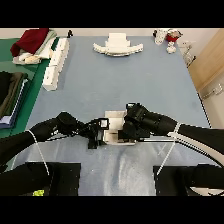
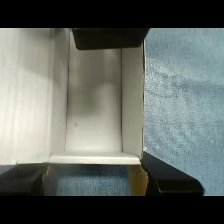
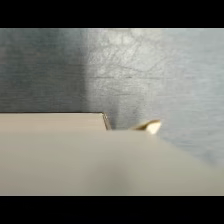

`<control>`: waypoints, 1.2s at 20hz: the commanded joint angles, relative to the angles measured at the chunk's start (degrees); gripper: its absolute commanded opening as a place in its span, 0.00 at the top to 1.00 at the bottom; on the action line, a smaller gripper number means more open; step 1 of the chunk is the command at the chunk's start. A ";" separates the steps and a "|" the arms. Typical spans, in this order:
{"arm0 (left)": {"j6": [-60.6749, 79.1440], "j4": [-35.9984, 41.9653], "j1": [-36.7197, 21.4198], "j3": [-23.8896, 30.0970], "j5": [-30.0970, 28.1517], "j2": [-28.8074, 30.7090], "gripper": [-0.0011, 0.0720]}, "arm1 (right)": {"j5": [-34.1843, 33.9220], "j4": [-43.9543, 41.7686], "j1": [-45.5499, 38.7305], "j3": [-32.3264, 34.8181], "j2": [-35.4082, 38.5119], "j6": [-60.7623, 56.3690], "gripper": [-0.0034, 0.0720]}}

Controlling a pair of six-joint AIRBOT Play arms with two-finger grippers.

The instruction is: Fold the box.

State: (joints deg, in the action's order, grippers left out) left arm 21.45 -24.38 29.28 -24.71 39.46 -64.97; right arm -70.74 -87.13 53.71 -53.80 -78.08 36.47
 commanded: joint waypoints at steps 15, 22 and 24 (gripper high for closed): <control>0.00 -0.07 0.02 -0.07 -0.04 -0.02 0.42 | -2.89 0.94 -0.13 -0.96 2.25 0.00 0.46; 0.00 -0.07 0.02 -0.04 -0.04 -0.02 0.42 | -7.45 5.97 -0.74 -3.41 16.48 -0.02 0.52; 0.00 -0.07 0.02 -0.04 -0.04 -0.02 0.42 | -13.31 11.34 -4.52 -3.28 17.75 1.03 0.90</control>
